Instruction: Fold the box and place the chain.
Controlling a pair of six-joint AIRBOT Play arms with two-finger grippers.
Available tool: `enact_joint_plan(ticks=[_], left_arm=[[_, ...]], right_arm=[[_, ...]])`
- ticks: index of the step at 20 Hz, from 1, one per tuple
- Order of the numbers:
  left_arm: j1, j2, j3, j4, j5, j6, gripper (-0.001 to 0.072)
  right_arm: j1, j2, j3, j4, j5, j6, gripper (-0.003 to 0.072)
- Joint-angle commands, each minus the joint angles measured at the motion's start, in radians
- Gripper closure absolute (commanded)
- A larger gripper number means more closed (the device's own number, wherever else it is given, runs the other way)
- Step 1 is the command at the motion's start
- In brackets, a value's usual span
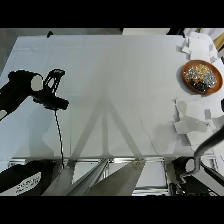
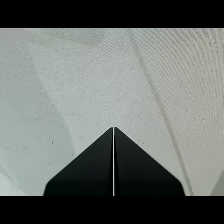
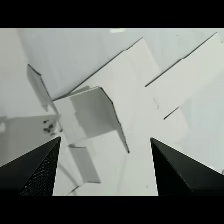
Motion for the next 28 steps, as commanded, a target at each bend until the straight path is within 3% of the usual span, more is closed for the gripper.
enact_joint_plan(ticks=[1,6,8,10,11,13,15,16,17,22,26,28], left_arm=[[-0.001,0.000,0.000,0.000,0.000,0.000,0.0701],[-0.001,0.001,0.000,0.000,0.000,0.000,0.0701],[-0.001,0.000,0.000,0.000,0.000,0.000,0.0701],[-0.001,0.001,0.000,0.000,0.000,0.000,0.0701],[-0.001,0.000,0.000,0.000,0.000,0.000,0.0701],[-0.001,0.000,0.000,0.000,0.000,0.000,0.0701],[-0.001,0.000,0.000,0.000,0.000,0.000,0.0701],[-0.001,0.000,0.000,0.000,0.000,0.000,0.0701],[-0.001,0.000,0.000,0.000,0.000,0.000,0.0701],[-0.001,0.001,0.000,0.000,0.000,0.000,0.0701],[-0.001,0.000,0.000,0.000,0.000,0.000,0.0701],[-0.001,0.000,0.000,0.000,0.000,0.000,0.0701]], right_arm=[[-0.016,-0.111,0.001,-0.078,0.001,-0.050,0.0066],[-0.016,-0.216,0.001,-0.086,0.015,-0.066,0.0076],[-0.016,-0.237,0.001,-0.102,0.014,-0.063,0.0150],[-0.016,-0.266,0.001,-0.120,0.014,-0.029,0.0161],[-0.016,-0.277,0.001,-0.130,0.011,-0.006,0.0246],[-0.016,-0.282,0.001,-0.167,0.003,0.038,0.0275],[-0.016,-0.282,0.001,-0.182,0.006,0.040,0.0426],[-0.016,-0.282,0.001,-0.177,0.007,0.039,0.0628],[-0.016,-0.282,0.001,-0.163,0.007,0.026,0.0676],[0.106,-0.233,0.000,-0.074,0.003,-0.043,0.0677],[0.218,-0.122,-0.024,0.321,-0.018,-0.093,0.0678],[0.274,-0.044,-0.095,0.516,-0.064,-0.093,0.0678]])
